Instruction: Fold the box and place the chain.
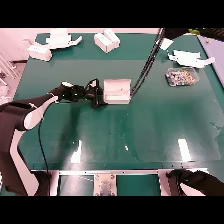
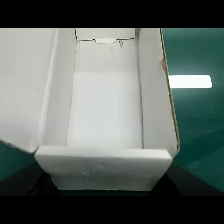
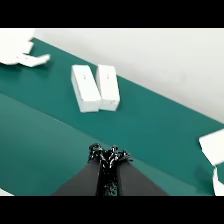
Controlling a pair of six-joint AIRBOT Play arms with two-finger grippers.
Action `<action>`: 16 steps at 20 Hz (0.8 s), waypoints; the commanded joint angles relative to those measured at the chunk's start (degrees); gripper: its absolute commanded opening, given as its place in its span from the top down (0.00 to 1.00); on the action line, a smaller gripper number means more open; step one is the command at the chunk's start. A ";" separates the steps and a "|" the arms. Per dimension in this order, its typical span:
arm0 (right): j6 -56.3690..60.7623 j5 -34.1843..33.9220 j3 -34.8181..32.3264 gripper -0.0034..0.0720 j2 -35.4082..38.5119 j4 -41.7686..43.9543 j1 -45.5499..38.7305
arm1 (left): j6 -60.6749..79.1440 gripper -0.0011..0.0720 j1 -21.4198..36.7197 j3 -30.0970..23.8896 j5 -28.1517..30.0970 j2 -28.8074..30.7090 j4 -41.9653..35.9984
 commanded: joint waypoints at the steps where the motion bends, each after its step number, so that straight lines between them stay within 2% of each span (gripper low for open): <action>1: -1.09 -2.75 0.07 0.95 0.02 0.04 3.58 | 0.02 0.34 -0.02 -0.02 0.00 0.04 0.02; 8: -1.09 -3.54 0.04 0.95 -0.48 0.07 4.70 | 0.00 0.34 -0.02 -0.02 -0.02 0.04 0.02; 16: -1.09 -3.54 0.04 0.95 -5.81 0.31 5.03 | 0.00 0.34 -0.02 -0.02 -0.04 0.04 0.02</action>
